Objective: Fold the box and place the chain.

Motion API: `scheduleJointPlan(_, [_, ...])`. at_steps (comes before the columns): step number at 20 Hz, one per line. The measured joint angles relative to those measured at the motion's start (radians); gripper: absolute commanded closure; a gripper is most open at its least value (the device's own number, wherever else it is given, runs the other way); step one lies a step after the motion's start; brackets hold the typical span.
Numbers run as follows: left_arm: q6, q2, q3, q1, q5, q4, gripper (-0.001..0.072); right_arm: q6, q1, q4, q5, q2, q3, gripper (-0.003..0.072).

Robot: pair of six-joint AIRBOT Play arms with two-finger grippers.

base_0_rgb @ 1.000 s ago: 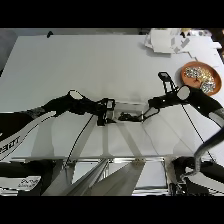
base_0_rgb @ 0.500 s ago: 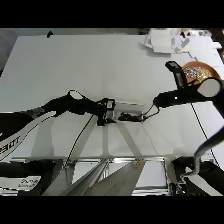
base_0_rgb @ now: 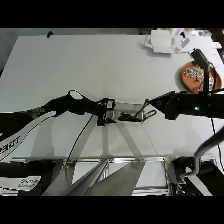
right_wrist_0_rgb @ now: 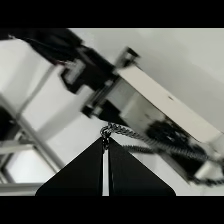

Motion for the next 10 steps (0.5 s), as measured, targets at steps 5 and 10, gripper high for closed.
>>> scheduleJointPlan(5, [0.0, 0.0, 0.0, 0.0, 0.0, 0.0, 0.0459, -0.075, 0.022, 0.113, -0.027, 0.022, 0.0, 0.0666])
scheduleJointPlan(10, [0.0, 0.0, 0.0, 0.0, 0.0, 0.0, 0.0459, -0.126, 0.13, 0.09, -0.139, -0.042, 0.0, 0.0666])
